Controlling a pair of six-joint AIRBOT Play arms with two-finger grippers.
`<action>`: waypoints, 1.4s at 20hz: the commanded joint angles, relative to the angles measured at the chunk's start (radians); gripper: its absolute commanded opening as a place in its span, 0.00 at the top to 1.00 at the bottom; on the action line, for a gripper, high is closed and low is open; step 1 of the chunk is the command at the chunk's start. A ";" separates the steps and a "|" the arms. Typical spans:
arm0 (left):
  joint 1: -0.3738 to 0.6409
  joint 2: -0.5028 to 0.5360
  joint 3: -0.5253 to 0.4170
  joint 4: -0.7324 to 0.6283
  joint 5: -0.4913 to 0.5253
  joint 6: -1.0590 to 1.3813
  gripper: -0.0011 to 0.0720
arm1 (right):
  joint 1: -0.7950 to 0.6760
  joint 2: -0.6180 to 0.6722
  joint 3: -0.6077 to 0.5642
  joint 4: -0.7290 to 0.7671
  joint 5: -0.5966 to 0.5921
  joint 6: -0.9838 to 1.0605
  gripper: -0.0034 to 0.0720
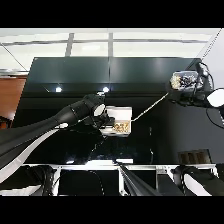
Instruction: Fold the box and place the chain.
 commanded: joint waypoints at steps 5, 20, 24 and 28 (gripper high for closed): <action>0.000 0.001 0.000 0.000 0.000 0.000 0.95 | -0.127 -0.348 0.109 0.024 -0.231 0.275 0.00; 0.000 0.001 0.000 0.000 0.000 0.000 0.95 | -0.113 -0.322 0.347 0.206 0.062 -0.082 0.93; 0.000 0.001 0.000 0.000 0.000 0.000 0.95 | -0.112 0.025 0.382 0.209 0.293 -0.198 0.93; 0.000 0.001 0.000 0.000 0.000 0.000 0.95 | -0.112 0.237 0.381 0.248 0.576 -0.216 0.93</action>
